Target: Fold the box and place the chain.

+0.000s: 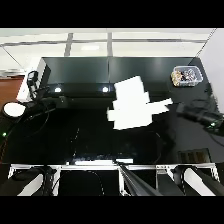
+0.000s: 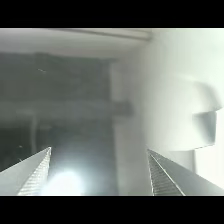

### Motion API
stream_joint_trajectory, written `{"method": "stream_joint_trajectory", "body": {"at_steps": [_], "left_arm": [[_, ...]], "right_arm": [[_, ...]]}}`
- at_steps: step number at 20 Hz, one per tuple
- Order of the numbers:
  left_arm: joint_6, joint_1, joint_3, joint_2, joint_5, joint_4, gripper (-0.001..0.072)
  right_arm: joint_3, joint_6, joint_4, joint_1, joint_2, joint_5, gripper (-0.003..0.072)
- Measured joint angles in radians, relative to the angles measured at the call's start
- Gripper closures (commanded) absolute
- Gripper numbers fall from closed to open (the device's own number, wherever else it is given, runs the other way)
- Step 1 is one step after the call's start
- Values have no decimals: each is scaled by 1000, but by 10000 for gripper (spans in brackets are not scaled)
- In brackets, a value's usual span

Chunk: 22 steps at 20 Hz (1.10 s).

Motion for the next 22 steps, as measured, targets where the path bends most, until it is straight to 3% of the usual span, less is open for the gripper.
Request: {"method": "stream_joint_trajectory", "body": {"at_steps": [6,14,22], "left_arm": [[99,-108,133,-227,-152,-173,5],[42,-134,399,-625,-506,-282,5],[111,-145,457,-727,-719,-308,25]], "right_arm": [[-82,-26,79,292,33,-193,657],[-94,-30,93,425,37,-257,658],[-94,-31,94,441,37,-264,657]]}}
